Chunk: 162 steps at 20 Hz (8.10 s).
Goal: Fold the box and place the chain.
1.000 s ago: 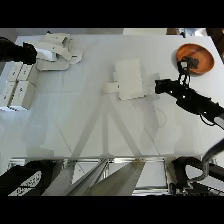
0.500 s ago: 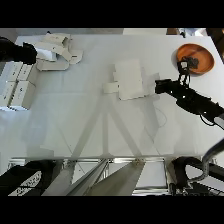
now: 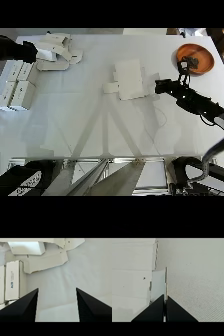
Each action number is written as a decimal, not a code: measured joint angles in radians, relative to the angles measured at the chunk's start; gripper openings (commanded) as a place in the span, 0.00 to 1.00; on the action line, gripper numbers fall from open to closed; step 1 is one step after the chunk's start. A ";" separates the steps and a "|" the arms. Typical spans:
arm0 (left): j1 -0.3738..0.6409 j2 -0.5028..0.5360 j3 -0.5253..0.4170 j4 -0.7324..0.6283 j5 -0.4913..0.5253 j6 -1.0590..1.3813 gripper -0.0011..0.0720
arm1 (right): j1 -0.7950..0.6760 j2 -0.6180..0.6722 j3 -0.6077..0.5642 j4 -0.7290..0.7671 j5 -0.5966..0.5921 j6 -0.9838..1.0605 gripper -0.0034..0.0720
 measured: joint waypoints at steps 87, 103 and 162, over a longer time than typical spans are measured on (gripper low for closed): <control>-0.370 -1.028 0.540 -0.839 0.111 0.940 0.12 | 0.000 0.000 0.000 0.000 0.001 0.000 0.06; -0.389 -1.028 0.540 -0.760 0.111 0.943 0.03 | 0.000 0.000 0.000 0.000 0.001 0.000 0.06; -0.303 -1.107 0.540 -0.970 -0.086 1.366 0.02 | 0.000 0.360 0.001 0.008 -0.315 -0.001 0.81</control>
